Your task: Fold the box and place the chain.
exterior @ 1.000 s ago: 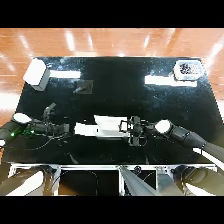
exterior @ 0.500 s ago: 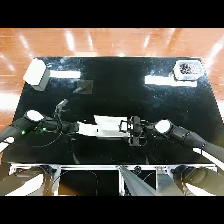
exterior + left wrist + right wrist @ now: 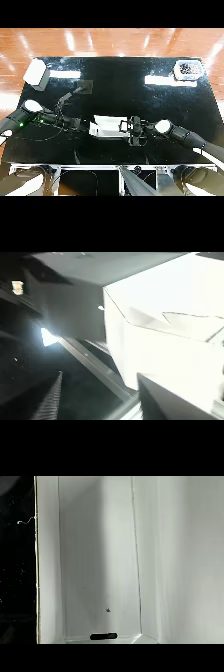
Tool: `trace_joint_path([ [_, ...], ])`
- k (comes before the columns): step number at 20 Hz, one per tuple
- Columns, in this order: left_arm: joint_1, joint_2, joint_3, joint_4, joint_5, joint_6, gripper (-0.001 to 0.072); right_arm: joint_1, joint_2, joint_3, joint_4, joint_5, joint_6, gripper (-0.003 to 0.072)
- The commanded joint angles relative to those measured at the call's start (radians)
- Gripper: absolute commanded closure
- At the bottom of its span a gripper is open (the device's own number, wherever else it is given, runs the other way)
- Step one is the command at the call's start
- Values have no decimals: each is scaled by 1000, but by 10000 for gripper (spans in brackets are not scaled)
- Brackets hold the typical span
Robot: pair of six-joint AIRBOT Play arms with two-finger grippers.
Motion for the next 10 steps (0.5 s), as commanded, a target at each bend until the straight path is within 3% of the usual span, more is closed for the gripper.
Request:
trace_joint_path([
  [1,-6,1,18,-3,-49,-7,63,0,0,0,0,0,0,156],
  [6,-83,1,28,-36,-32,-8,63,0,0,0,1,0,0,156],
  [10,-152,1,40,-31,68,-45,63,0,0,0,0,-1,0,157],
])
